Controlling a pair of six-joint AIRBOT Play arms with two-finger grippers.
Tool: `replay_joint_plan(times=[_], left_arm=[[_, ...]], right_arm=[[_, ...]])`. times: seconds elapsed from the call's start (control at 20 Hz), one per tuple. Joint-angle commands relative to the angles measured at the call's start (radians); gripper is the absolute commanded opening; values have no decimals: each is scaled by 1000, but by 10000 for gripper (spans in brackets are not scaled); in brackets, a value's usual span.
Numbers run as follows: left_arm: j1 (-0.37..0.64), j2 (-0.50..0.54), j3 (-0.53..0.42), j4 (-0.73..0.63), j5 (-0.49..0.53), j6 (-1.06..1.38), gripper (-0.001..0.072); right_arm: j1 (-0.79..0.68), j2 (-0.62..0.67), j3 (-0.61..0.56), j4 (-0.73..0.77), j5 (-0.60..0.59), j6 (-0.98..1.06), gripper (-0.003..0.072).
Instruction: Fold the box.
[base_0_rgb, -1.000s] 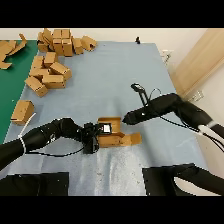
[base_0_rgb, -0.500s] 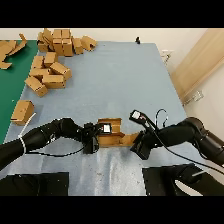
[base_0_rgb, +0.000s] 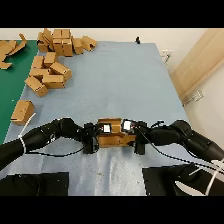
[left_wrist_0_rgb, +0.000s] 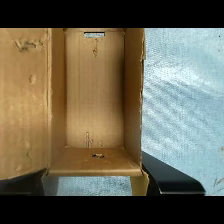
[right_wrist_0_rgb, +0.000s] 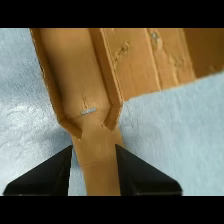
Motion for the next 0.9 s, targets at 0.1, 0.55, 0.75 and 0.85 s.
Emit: replay_joint_plan(times=[0.1,0.55,0.75,0.85], left_arm=[[0,0,0,0,0,0,419],[0,0,0,0,0,0,419],[0,0,0,0,0,0,419],[0,0,0,0,0,0,419]], right_arm=[[2,-68,-1,82,63,-101,407],[40,-81,-1,131,100,-161,151],[75,-108,-1,130,123,-161,139],[80,-125,-1,130,160,-181,139]])
